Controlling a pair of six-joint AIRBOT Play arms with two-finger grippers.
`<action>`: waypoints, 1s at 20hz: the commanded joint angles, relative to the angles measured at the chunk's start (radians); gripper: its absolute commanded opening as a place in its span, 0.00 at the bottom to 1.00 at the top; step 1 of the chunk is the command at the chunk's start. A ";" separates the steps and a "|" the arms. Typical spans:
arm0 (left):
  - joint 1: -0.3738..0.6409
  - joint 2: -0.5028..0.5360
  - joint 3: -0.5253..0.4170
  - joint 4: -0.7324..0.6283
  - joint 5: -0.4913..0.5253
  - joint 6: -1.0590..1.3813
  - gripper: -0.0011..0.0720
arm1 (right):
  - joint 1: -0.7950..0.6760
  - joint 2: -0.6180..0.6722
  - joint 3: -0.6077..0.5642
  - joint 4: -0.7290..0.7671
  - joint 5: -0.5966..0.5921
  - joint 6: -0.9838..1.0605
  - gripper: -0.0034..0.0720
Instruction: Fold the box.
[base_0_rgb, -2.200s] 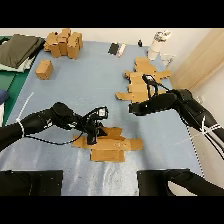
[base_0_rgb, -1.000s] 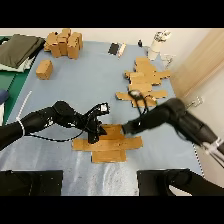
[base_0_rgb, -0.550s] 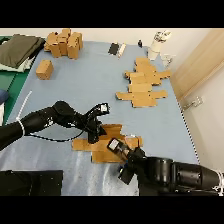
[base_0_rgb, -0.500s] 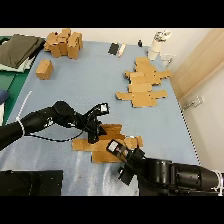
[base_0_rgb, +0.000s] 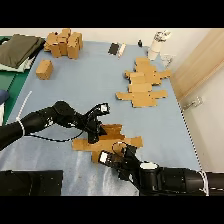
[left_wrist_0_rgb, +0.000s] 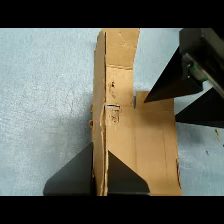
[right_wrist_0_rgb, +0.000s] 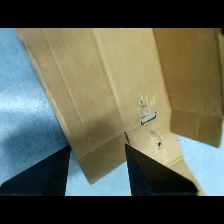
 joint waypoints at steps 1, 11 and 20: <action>0.001 -0.001 0.000 0.000 0.001 0.000 0.03 | 0.003 -0.023 0.010 -0.058 0.032 0.041 0.72; 0.001 -0.001 0.000 0.000 0.001 0.000 0.03 | 0.003 -0.004 0.056 -0.141 -0.096 0.203 0.79; 0.001 -0.001 0.001 0.000 0.001 0.000 0.03 | -0.108 0.135 0.041 -0.144 -0.089 0.049 1.00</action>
